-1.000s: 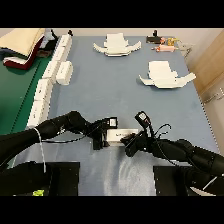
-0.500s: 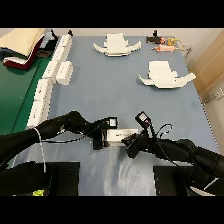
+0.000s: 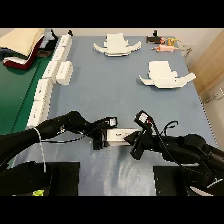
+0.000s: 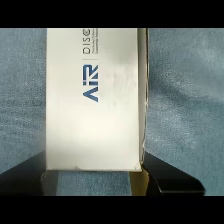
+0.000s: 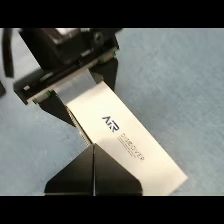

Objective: Fold the box.

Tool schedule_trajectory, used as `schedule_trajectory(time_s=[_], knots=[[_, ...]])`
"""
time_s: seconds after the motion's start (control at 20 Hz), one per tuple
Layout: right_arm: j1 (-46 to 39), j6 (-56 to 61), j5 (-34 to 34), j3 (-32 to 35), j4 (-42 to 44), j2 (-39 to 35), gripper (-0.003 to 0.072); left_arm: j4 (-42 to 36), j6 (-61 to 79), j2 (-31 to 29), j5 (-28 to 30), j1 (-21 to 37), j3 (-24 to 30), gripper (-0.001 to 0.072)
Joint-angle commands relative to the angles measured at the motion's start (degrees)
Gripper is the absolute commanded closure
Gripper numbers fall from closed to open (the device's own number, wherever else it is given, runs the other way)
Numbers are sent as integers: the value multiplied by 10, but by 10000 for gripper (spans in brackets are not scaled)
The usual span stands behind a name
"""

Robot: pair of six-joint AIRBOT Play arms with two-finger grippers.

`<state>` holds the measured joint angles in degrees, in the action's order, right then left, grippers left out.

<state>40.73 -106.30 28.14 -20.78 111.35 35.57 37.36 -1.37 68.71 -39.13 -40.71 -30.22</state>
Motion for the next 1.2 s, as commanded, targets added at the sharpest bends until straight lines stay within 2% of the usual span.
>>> schedule_trajectory(time_s=[0.0,0.05,0.15,0.25,0.5,0.65,0.95,1.15], knots=[[-11,177,152,-47,-232,-4,681,1,0,0,0,0,0,257],[-16,233,216,-66,-306,-2,681,1,0,0,0,0,0,257],[-30,324,326,-98,-391,-2,681,1,1,0,2,0,0,257],[-40,348,379,-114,-410,-3,681,0,0,0,12,0,0,257],[-41,349,416,-115,-358,-3,681,-1,0,0,11,0,-1,257],[-41,349,415,-115,-356,-3,681,0,-11,-10,-26,0,-10,257],[-41,349,415,-115,-356,-3,681,42,-28,-68,-41,1,-13,257],[-41,349,415,-115,-356,-3,681,96,-158,-126,-27,28,-13,257]])
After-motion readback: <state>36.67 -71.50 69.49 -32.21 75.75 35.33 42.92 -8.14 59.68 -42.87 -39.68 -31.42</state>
